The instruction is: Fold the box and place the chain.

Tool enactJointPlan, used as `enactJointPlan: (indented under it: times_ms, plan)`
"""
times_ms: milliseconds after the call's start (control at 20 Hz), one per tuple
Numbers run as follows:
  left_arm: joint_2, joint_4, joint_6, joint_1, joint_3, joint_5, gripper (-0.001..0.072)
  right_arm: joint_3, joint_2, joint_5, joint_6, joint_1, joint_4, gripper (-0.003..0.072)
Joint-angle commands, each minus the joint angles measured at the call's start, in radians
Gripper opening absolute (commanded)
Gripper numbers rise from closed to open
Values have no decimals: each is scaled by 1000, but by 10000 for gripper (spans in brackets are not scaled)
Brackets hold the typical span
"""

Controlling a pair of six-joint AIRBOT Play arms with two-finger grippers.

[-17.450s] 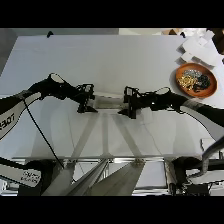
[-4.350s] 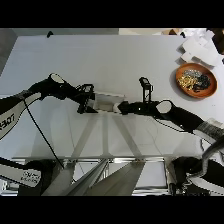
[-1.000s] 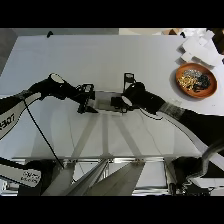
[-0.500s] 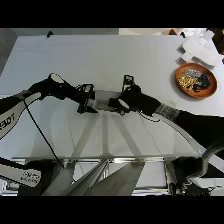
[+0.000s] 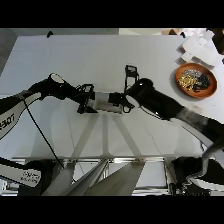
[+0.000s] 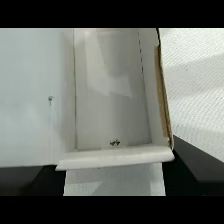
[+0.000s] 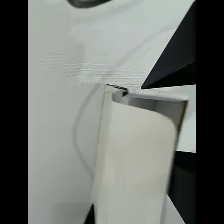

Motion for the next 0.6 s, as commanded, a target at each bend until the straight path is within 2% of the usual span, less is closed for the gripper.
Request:
enactJointPlan:
  times_ms: [0, 250, 400, 550]
  plan:
    - [-1, 0, -1, 0, 0, 1, 208, 0, 134, 31, -119, -6, -14, 416]
    - [-1, 0, -1, 0, 0, 1, 208, 0, 295, 68, -259, -153, -44, 416]
    - [-1, 0, -1, 0, 0, 1, 208, 0, 354, 145, -273, -343, -135, 416]
    - [-1, 0, -1, 0, 0, 1, 208, 0, 364, 140, -489, -552, -146, 416]
